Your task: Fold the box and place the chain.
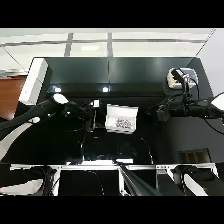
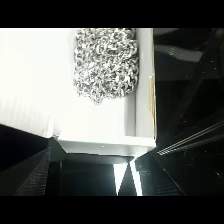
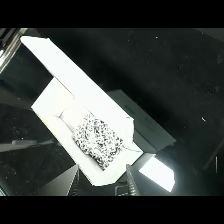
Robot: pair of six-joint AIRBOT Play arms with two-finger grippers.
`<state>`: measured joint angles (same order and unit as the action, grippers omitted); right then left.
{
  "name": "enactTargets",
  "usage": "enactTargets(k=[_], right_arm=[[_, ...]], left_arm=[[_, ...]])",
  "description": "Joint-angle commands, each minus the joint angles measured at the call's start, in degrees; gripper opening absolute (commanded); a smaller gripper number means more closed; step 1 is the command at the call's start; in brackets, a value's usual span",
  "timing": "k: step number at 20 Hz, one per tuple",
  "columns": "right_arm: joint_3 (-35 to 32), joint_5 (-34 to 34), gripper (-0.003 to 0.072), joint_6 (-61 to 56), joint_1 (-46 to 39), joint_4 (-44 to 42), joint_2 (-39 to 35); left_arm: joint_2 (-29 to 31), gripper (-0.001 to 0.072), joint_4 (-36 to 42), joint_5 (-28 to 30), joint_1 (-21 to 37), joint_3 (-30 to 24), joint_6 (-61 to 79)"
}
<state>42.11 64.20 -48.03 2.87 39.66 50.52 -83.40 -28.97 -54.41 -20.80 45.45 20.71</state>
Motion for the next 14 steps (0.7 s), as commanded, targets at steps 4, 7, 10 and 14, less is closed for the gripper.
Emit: enactTargets(k=[4,7,10,14], right_arm=[[0.0,-0.4,0.0344,0.0,0.0,0.0,0.0],[0.0,-1.3,0.0344,0.0,0.0,0.0,0.0],[0.0,-1.5,0.0344,0.0,0.0,0.0,0.0],[0.0,-1.5,0.0344,0.0,0.0,0.0,0.0]], left_arm=[[-1.4,0.0714,-5.0,-1.2,-1.8,1.7,-2.9],[-1.4,0.0714,-4.2,-0.7,-2.1,1.8,-3.1],[-1.9,0.0714,-3.8,1.0,-2.1,2.4,-5.7],[-3.1,0.0714,-5.4,1.3,-2.6,4.0,-9.0]])
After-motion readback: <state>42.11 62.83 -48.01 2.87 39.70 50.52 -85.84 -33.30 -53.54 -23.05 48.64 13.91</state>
